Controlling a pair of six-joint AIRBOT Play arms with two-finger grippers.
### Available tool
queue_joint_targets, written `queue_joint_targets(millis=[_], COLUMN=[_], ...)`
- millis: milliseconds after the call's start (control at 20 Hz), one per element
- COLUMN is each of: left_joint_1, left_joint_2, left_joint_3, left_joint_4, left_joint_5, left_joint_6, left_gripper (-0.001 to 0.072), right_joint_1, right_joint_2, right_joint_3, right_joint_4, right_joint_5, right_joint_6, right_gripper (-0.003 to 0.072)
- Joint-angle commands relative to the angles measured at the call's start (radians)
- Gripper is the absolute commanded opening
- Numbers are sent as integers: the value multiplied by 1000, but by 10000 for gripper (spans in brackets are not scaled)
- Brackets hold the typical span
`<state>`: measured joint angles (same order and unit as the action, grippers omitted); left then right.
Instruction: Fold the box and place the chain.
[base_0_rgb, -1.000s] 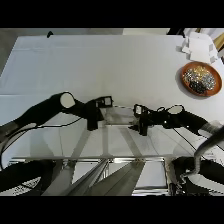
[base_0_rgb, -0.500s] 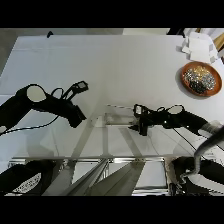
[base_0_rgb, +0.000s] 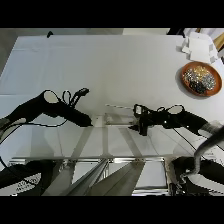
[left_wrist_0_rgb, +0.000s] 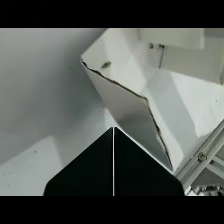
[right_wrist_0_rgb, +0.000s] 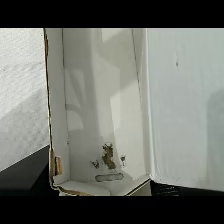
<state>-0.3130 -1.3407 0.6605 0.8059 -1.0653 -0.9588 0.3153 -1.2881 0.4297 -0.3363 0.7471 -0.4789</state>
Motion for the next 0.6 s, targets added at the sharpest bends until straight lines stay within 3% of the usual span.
queue_joint_targets(millis=[0,200,550], left_joint_1=[-13,-14,-81], left_joint_2=[-30,-31,-16], left_joint_3=[-2,-2,-2], left_joint_4=[-16,-32,-147], left_joint_5=[87,153,152], left_joint_6=[-74,-90,-47], left_gripper=[2,3,5], right_joint_1=[0,0,0], right_joint_2=[0,0,0], right_joint_3=[0,0,0], right_joint_4=[0,0,0], right_joint_5=[0,0,0], right_joint_6=[0,0,0], right_gripper=[382,382,382])
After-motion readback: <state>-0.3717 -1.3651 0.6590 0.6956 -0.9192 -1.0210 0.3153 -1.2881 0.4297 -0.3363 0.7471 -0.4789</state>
